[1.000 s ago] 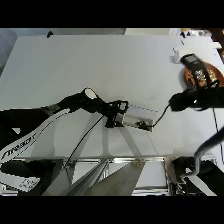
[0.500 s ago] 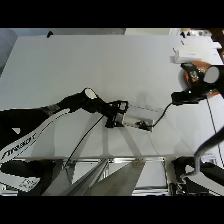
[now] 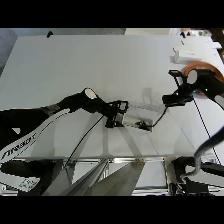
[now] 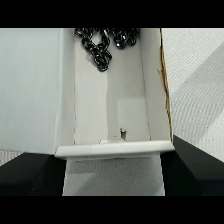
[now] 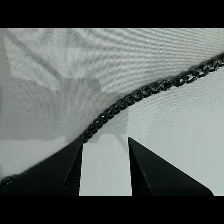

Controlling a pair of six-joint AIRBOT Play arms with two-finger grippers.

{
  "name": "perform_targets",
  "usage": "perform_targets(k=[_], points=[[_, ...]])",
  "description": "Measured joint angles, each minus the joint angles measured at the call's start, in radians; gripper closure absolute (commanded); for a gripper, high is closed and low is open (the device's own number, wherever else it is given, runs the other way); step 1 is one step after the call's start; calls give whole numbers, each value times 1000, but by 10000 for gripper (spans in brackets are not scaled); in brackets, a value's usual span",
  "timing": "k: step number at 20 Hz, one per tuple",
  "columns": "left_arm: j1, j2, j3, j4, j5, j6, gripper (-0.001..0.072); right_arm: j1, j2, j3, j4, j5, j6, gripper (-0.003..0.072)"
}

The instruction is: Fold the box and place the chain.

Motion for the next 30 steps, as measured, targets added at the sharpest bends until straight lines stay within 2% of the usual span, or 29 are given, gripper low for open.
perform_targets(k=[3,8,12,13,14,18,20,22,27,30], points=[[0,0,0,0,0,0,500,0,-23,-1,3,-19,2,399],[0,0,0,0,0,0,500,1,-61,-2,5,-30,26,462],[0,0,0,0,0,0,500,1,-79,-11,4,-32,39,472],[0,0,0,0,0,0,500,1,-80,-18,4,-33,40,547],[0,0,0,0,0,0,500,1,-82,-24,-1,-35,42,653],[0,0,0,0,0,0,500,1,-68,-40,-7,-35,38,667],[0,0,0,0,0,0,500,2,-31,-45,-8,8,34,667],[0,0,0,0,0,0,500,2,32,-44,-14,-7,32,667],[0,0,0,0,0,0,500,2,253,-44,5,95,24,667],[0,0,0,0,0,0,500,2,399,-44,91,174,-8,667]])
